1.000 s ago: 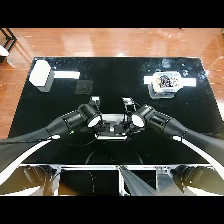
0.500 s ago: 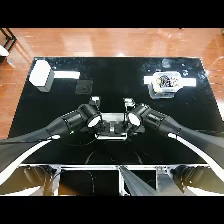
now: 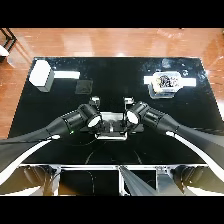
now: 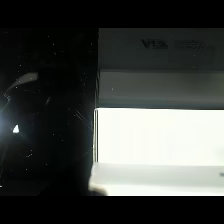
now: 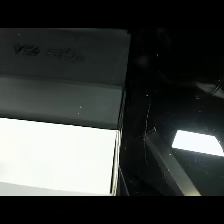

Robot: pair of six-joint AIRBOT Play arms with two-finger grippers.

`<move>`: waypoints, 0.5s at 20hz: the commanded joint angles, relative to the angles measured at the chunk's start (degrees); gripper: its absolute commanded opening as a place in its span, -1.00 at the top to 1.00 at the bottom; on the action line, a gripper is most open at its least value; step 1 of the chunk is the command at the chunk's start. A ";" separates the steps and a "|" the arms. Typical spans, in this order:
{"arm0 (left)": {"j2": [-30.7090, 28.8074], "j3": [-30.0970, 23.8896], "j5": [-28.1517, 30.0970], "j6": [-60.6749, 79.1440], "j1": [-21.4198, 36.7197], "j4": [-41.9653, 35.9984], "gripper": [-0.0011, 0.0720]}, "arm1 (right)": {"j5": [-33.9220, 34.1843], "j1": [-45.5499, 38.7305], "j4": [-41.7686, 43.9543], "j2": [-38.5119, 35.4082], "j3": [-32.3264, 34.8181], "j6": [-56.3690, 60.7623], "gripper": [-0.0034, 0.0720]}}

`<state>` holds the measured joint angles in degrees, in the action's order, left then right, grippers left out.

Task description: Fold the box and place the chain.

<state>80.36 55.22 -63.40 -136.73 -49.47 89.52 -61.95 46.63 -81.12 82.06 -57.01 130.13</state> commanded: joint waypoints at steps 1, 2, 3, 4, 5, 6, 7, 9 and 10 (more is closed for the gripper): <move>0.02 0.00 0.13 0.02 -0.04 0.00 0.91 | -0.61 -0.02 -0.81 0.15 -0.09 0.22 0.28; 0.02 0.00 0.13 0.02 -0.04 0.00 0.91 | -0.92 -0.02 -1.40 0.22 -0.09 0.24 0.28; 0.02 0.00 0.13 0.02 -0.04 0.00 0.91 | -1.11 -0.04 -1.68 0.28 -0.09 0.24 0.28; 0.02 0.00 0.13 0.02 -0.04 0.00 0.91 | -1.07 -0.13 -1.66 0.37 -0.09 0.26 0.28; 0.02 0.00 0.13 0.02 -0.04 0.00 0.91 | -1.07 -0.15 -1.66 0.42 -0.09 0.28 0.28; 0.02 0.00 0.13 0.02 -0.04 0.00 0.91 | -1.07 -0.13 -1.66 0.46 -0.09 0.28 0.28; 0.02 0.00 0.13 0.02 -0.04 0.00 0.91 | -1.07 -0.13 -1.62 0.48 -0.09 0.28 0.28; 0.02 0.00 0.13 0.02 -0.04 0.00 0.91 | -1.03 -0.13 -1.44 0.48 -0.09 0.28 0.28; 0.02 0.00 0.15 0.00 -0.04 0.00 0.91 | -0.94 -0.13 -1.42 0.50 -0.09 0.39 0.28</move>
